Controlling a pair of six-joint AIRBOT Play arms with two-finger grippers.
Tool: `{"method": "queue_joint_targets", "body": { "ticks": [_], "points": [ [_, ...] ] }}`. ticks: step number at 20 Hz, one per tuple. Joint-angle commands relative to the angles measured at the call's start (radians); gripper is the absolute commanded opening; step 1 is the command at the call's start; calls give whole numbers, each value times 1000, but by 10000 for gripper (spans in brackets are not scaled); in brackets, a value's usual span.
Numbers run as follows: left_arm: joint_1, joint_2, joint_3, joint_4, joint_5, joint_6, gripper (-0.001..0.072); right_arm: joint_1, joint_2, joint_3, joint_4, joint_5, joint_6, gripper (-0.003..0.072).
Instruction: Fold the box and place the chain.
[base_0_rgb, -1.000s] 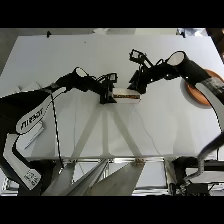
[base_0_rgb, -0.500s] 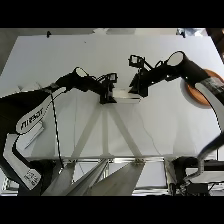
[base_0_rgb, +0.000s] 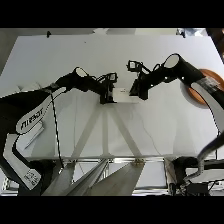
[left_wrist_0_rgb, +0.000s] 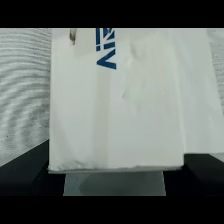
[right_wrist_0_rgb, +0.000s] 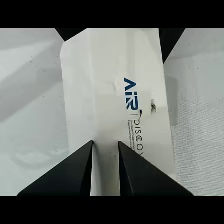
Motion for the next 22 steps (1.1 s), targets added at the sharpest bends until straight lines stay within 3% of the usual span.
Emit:
{"method": "queue_joint_targets", "body": {
  "ticks": [1, 11, 13, 16, 17, 18, 20, 22],
  "points": [
    [0, 0, 0, 1, 0, 3, 438, 0, -4, 0, -5, -29, 3, 155],
    [0, 0, 0, 1, 0, 3, 438, 0, 3, 0, 56, -66, 11, 149],
    [0, 0, 0, 1, 0, 3, 438, 0, 15, 0, 55, -74, 11, 78],
    [0, 0, 0, 1, 0, 3, 438, 0, 22, 0, 35, -78, 10, 84],
    [0, 0, 0, 1, 0, 3, 438, 0, 22, 0, 26, -68, 10, 132],
    [0, 0, 0, 1, 0, 3, 438, 0, 22, 0, 29, -36, 6, 240],
    [0, 0, 0, 1, 0, 3, 438, 8, 22, 0, 17, 25, -14, 325],
    [0, 0, 0, 1, 0, 3, 438, 27, 21, 0, -26, 27, -27, 338]
  ]
}}
